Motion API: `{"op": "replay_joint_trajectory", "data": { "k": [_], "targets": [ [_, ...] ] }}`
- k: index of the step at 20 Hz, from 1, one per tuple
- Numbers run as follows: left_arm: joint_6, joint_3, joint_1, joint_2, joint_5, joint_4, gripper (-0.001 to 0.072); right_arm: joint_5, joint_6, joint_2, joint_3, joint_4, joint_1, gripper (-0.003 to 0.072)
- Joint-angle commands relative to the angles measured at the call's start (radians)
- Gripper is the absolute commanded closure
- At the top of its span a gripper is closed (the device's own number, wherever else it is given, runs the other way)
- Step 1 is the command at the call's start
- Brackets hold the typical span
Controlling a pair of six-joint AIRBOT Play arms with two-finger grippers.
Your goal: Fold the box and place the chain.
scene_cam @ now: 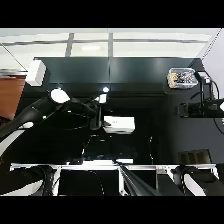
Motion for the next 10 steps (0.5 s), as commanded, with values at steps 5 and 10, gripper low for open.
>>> {"op": "replay_joint_trajectory", "data": {
  "k": [5, 10],
  "targets": [
    [-0.238, 0.242, -0.111, -0.254, -0.056, 0.034, 0.0013, -0.092, 0.016, 0.004, -0.093, 0.039, -0.005, 0.0673],
    [-0.276, 0.258, -0.118, -0.285, -0.092, 0.068, 0.0013, -0.124, 0.001, 0.004, -0.093, 0.039, -0.005, 0.0673]
  ]
}}
